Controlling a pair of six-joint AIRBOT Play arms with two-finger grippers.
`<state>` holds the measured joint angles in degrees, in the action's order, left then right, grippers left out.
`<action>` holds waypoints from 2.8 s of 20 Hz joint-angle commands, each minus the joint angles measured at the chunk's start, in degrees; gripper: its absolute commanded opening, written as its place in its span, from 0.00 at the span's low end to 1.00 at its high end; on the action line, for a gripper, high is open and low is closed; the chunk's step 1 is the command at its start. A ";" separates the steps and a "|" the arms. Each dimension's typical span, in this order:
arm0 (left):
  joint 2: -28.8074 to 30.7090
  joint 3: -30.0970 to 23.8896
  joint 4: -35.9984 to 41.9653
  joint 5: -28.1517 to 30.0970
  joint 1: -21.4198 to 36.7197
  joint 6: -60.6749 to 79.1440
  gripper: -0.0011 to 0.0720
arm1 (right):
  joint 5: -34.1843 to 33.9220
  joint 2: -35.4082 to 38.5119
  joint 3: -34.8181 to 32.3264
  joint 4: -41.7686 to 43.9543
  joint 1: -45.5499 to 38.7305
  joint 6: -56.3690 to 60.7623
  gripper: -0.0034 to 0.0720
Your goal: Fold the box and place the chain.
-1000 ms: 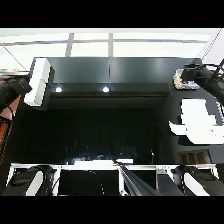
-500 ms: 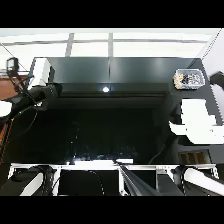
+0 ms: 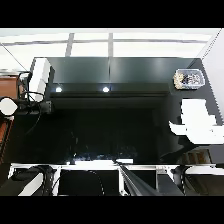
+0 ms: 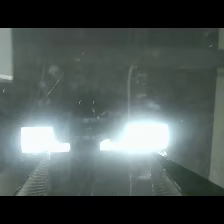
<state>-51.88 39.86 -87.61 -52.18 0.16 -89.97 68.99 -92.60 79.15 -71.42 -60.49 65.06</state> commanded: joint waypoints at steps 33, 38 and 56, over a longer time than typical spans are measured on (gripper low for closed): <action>-0.63 -0.59 10.73 3.04 -0.09 -1.60 0.98 | -3.23 33.20 -41.97 44.81 28.92 -23.58 0.06; -7.37 -0.92 38.60 6.12 -5.05 15.21 0.98 | -32.46 49.03 -60.61 56.76 57.44 -25.03 0.06; -50.21 19.58 60.13 -36.37 -13.75 52.30 0.92 | -50.75 49.09 -63.45 56.85 84.19 -21.97 0.06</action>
<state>-98.96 55.31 -20.99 -80.93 -11.51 -41.04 18.55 -43.55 15.73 -14.57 23.44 42.89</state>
